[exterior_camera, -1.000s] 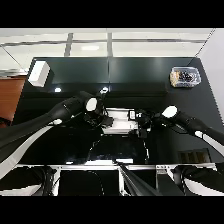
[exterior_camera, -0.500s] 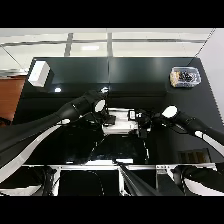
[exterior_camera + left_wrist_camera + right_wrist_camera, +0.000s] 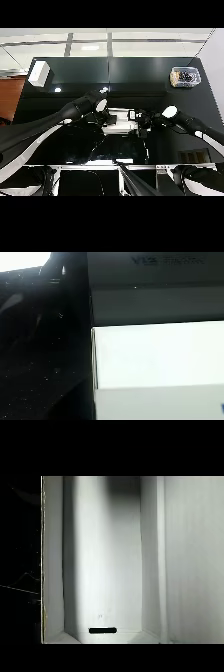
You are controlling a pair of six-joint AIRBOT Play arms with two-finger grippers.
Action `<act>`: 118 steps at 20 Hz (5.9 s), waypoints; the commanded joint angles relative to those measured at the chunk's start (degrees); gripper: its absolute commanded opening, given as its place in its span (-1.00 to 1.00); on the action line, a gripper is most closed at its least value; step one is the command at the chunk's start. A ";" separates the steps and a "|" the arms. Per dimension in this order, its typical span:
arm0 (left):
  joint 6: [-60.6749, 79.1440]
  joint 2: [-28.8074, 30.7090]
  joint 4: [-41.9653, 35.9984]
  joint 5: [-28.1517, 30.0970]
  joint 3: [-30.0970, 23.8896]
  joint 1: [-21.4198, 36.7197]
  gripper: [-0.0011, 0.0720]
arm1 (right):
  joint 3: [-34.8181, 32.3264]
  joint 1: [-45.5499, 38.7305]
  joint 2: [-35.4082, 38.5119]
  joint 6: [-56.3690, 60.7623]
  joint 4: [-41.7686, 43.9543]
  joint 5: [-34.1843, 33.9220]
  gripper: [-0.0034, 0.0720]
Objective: Fold the box and place the chain.
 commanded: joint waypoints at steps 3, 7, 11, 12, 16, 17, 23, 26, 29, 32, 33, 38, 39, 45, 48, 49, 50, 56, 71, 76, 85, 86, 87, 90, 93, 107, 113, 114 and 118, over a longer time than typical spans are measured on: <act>-0.04 -0.02 -0.50 0.20 0.17 -0.22 0.19 | 0.04 0.02 -0.02 -0.07 -0.04 0.00 -0.30; -0.07 -0.02 -0.50 -0.35 0.17 -0.44 0.25 | 0.04 0.04 -0.02 -0.07 -0.04 0.00 -0.30; -2.21 -0.04 1.40 0.11 0.15 -1.33 -0.30 | 0.04 0.02 -0.02 -0.07 -0.04 0.02 -0.30; -2.19 -0.04 1.40 0.11 0.15 -1.33 -0.83 | 0.04 0.02 -0.02 -0.07 -0.04 0.00 -0.30; -2.14 -0.04 1.22 0.24 0.15 -1.33 -0.90 | 0.04 0.04 -0.02 -0.07 -0.04 0.02 -0.30; -2.14 -0.04 1.09 0.42 0.15 -1.33 -0.90 | 0.04 0.02 -0.02 -0.07 -0.04 0.02 -0.30; -2.16 -0.04 0.98 0.46 0.15 -1.33 -0.90 | 0.04 0.02 -0.02 0.11 -0.07 0.00 -0.27; -2.16 -0.04 1.03 0.44 0.15 -1.31 -0.90 | 0.04 0.00 0.92 4.98 -1.49 1.03 1.00; -2.16 -0.02 1.01 0.46 0.17 -1.31 -0.90 | 0.04 0.00 5.77 10.12 -11.32 2.99 1.00; -2.16 -0.02 1.01 0.46 0.17 -1.31 -0.90 | 0.04 0.00 9.27 11.41 -15.58 5.51 0.99; -2.16 -0.04 1.03 0.46 0.17 -1.31 -0.90 | 0.04 0.02 9.46 11.39 -15.47 5.60 0.99; -2.16 -0.04 1.01 0.42 0.17 -1.31 -0.90 | 0.04 0.04 9.44 11.08 -13.99 3.80 0.05; -2.16 -0.04 0.98 0.42 0.17 -1.31 -0.89 | 0.02 0.07 9.44 11.08 -12.72 4.24 -0.15; -2.16 -0.04 0.81 0.44 0.17 -1.31 -0.90 | -0.02 0.09 8.07 11.10 -0.92 3.80 -0.28; -2.16 -0.04 0.81 0.44 0.17 -1.31 -0.90 | -0.02 0.48 5.53 11.10 3.08 2.32 -0.27; -2.19 -0.04 0.79 0.44 0.17 -1.31 -0.89 | -0.02 0.68 4.72 11.13 3.89 2.38 -0.27; -2.19 -0.04 0.81 0.44 0.17 -1.31 -0.90 | -0.02 0.79 4.11 11.13 4.04 2.40 -0.27; -2.16 -0.04 0.81 0.44 0.17 -1.31 -0.89 | -0.02 0.85 3.87 11.26 4.07 2.36 0.10; -2.16 -0.04 0.79 0.20 0.17 -1.20 -0.90 | 8.57 -21.18 16.02 83.60 -23.80 23.08 -0.87; -2.16 -0.04 0.79 0.17 0.17 -1.20 -0.89 | -3.28 -40.50 12.48 92.91 -14.80 17.42 -0.87; -2.16 -0.04 0.79 0.17 0.17 -1.20 -0.90 | -5.95 -19.30 0.83 77.11 4.76 16.13 -0.87; -2.14 -0.04 0.79 0.15 0.17 -1.20 -0.90 | -5.01 -18.49 0.85 76.17 4.57 16.33 -0.87; -2.16 -0.04 0.79 0.15 0.17 -1.20 -0.89 | -3.63 -18.38 0.85 75.76 4.42 17.46 -0.87; -2.16 -0.04 0.79 0.17 0.17 -1.20 -0.90 | 0.96 -18.43 0.87 75.52 4.39 22.43 -0.53; -2.14 -0.04 0.79 0.20 0.17 -1.20 -0.90 | 4.22 -18.40 0.87 75.28 4.44 26.05 0.63; -2.16 -0.04 0.79 0.20 0.17 -1.20 -0.90 | 7.58 -7.48 0.87 84.50 0.61 20.59 0.19; -2.14 -0.04 0.81 0.24 0.17 -1.20 -0.89 | 12.87 -2.93 0.87 95.71 -11.04 19.45 0.04; -2.14 -0.04 0.81 0.24 0.17 -1.20 -0.90 | 13.60 -2.08 0.87 97.83 -12.90 19.39 0.04; -2.16 -0.04 0.81 0.24 0.17 -1.20 -0.90 | 15.21 1.68 0.87 107.21 -19.74 19.23 0.04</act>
